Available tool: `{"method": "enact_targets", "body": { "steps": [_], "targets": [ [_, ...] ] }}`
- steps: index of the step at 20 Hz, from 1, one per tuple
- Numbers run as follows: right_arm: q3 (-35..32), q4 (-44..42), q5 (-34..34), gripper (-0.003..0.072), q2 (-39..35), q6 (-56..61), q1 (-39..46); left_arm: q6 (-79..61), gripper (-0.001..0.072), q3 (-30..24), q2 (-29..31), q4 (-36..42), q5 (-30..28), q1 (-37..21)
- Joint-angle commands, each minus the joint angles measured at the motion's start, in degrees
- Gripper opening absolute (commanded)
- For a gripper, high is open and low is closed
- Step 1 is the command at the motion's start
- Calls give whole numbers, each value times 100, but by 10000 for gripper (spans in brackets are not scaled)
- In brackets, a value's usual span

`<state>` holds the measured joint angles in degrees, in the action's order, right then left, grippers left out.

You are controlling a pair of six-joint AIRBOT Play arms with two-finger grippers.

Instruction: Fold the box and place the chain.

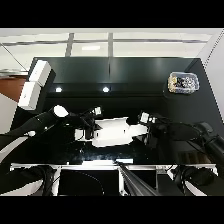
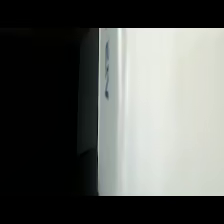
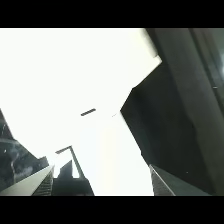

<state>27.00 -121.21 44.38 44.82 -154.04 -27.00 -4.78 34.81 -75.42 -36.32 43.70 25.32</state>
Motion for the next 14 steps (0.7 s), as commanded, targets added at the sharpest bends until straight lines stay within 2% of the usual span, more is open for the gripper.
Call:
{"method": "enact_targets", "body": {
  "steps": [1, 6, 10, 14],
  "targets": [
    [-7, 105, -66, 698, 315, -315, -177, 2, 27, 7, -9, -352, -37, 2],
    [-7, 81, -116, 698, 595, -485, -511, 2, 28, 7, -9, -350, -249, 9],
    [-7, -131, -542, 698, 704, -496, -826, 2, 28, 7, -9, -348, -260, 11],
    [-7, -203, -581, 698, 898, -525, -1117, 2, 28, 7, -9, -350, -260, 11]
  ]
}}
